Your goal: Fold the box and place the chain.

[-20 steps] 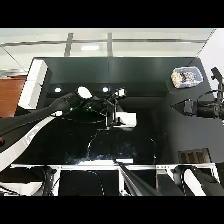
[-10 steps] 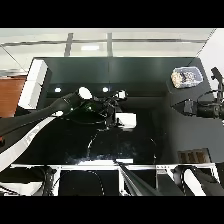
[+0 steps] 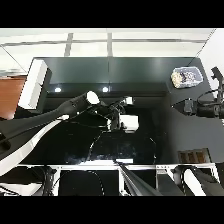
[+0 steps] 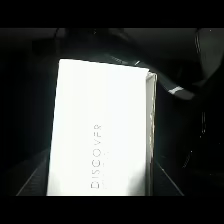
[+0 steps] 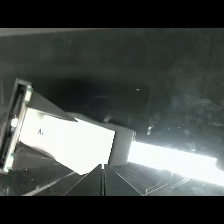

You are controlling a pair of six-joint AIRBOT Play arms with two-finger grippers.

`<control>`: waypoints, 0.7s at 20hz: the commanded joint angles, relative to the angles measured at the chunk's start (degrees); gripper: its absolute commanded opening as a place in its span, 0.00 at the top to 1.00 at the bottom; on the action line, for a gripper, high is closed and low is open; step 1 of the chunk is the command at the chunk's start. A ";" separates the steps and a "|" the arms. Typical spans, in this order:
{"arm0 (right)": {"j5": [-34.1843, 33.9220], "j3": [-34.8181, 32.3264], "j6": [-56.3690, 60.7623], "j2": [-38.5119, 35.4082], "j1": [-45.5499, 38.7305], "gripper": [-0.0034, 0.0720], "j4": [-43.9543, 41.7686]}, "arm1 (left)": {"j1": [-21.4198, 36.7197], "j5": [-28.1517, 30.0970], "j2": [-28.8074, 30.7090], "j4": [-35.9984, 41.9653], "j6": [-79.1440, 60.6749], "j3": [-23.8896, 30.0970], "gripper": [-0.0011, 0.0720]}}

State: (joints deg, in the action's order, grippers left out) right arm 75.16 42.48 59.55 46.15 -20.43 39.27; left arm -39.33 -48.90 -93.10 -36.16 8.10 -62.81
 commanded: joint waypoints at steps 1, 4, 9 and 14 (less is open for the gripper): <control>-0.44 -0.02 0.02 -0.04 -0.02 0.94 -0.02 | -2.64 1.07 -1.11 -5.77 7.96 -1.64 0.03; -0.44 -0.02 0.02 -0.04 -0.02 0.94 -0.02 | -4.22 1.73 -1.75 -9.55 10.80 -3.08 0.03; -0.44 -0.02 0.02 -0.04 -0.02 0.94 -0.02 | -4.70 3.91 -1.75 -9.66 12.11 -3.10 0.32; -0.44 -0.02 0.02 -0.04 -0.02 0.94 0.00 | -4.50 3.34 -0.57 -10.58 13.40 -3.58 0.75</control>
